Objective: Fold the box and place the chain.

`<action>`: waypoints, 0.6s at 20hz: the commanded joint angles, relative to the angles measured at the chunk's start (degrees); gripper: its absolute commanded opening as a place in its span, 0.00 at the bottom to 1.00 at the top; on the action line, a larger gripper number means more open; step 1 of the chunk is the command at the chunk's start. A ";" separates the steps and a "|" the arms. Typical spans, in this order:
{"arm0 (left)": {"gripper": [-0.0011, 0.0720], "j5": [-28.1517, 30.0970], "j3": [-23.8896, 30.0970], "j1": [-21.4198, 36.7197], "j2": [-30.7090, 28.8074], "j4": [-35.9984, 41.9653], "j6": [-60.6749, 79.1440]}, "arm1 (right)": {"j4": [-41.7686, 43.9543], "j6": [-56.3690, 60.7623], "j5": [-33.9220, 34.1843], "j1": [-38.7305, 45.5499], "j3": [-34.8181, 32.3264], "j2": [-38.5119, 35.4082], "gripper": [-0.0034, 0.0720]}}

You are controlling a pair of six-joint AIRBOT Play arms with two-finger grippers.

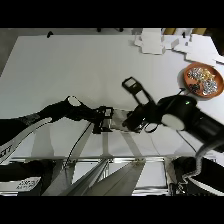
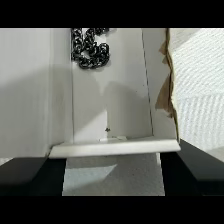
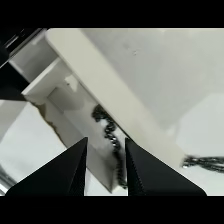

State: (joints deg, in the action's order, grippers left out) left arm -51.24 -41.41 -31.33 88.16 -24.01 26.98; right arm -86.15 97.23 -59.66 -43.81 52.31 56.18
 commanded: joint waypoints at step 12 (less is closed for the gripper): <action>0.17 0.02 0.02 0.04 -0.04 0.00 0.00 | -3.65 -7.30 -14.75 35.06 8.44 -4.09 0.33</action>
